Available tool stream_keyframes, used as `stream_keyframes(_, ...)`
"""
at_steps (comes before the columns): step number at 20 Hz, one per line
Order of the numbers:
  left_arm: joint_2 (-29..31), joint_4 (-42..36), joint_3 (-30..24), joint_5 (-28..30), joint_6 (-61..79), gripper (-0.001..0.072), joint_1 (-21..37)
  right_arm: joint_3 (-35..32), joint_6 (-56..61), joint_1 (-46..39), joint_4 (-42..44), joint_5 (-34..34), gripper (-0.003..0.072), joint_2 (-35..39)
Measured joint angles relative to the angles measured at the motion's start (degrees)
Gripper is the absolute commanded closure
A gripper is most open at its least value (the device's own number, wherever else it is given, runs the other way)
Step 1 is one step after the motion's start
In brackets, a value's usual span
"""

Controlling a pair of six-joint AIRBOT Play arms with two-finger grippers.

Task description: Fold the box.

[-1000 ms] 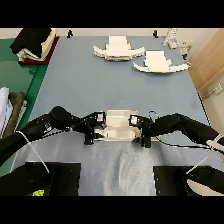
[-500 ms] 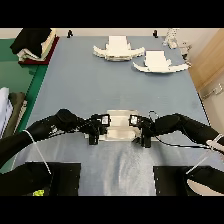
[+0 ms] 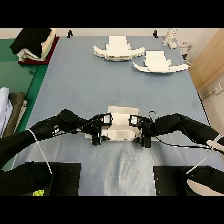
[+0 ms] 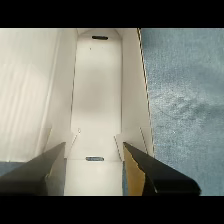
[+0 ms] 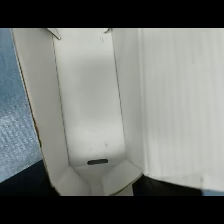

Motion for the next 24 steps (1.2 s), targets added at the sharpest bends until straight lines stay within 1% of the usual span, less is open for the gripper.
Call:
stream_keyframes(3, -0.04, -0.13, 0.0, 0.0, 0.02, 0.0127, -0.07, 0.02, -0.02, 0.0, 0.0, 0.0, 0.0164, 0.0)
stream_keyframes(4, -0.04, -0.15, 0.0, 0.0, -0.02, 0.0237, -0.07, 0.02, -0.02, 0.0, 0.0, 0.0, 0.0165, 0.0)
stream_keyframes(5, -0.04, -0.13, 0.0, 0.07, -0.35, 0.0532, -0.07, 0.0, 0.0, 0.0, 0.0, 0.0, 0.0164, 0.0)
stream_keyframes(6, -0.07, 0.28, 0.0, 0.11, -1.2, 0.0692, -0.07, 0.02, 0.0, 0.0, 0.0, 0.0, 0.0165, 0.0)
stream_keyframes(9, 0.46, 5.51, 0.09, -0.17, -7.37, 0.0693, -0.07, 0.02, 0.0, 0.0, 0.0, 0.0, 0.0164, 0.0)
stream_keyframes(12, 2.69, 12.46, 0.48, -1.33, -20.41, 0.0693, 0.0, 0.02, 0.0, 0.0, 0.02, 0.0, 0.0165, 0.0)
stream_keyframes(14, 5.6, 17.14, 0.79, -2.62, -31.15, 0.0694, 0.0, 0.02, 0.0, 0.0, 0.02, 0.0, 0.0164, 0.0)
stream_keyframes(17, 11.65, 26.62, 1.01, -4.22, -51.25, 0.0694, 1.03, 0.02, 0.0, 0.0, 0.02, 0.0, 0.0164, 0.0)
stream_keyframes(18, 13.46, 29.88, 1.03, -5.22, -58.42, 0.0694, 2.21, 0.02, 0.0, 0.0, 0.02, 0.0, 0.0164, 0.0)
stream_keyframes(20, 16.39, 35.04, 1.07, -8.15, -72.41, 0.0693, 6.4, 0.02, 0.0, 0.0, 0.02, 0.0, 0.0165, 0.0)
stream_keyframes(22, 17.9, 38.14, 1.01, -12.31, -83.19, 0.0693, 12.74, 0.02, 0.0, 0.0, 0.02, 0.0, 0.0164, 0.0)
stream_keyframes(24, 18.25, 39.47, 0.81, -15.72, -89.39, 0.0693, 19.02, 0.02, 0.0, 0.0, 0.02, 0.0, 0.0165, 0.0)
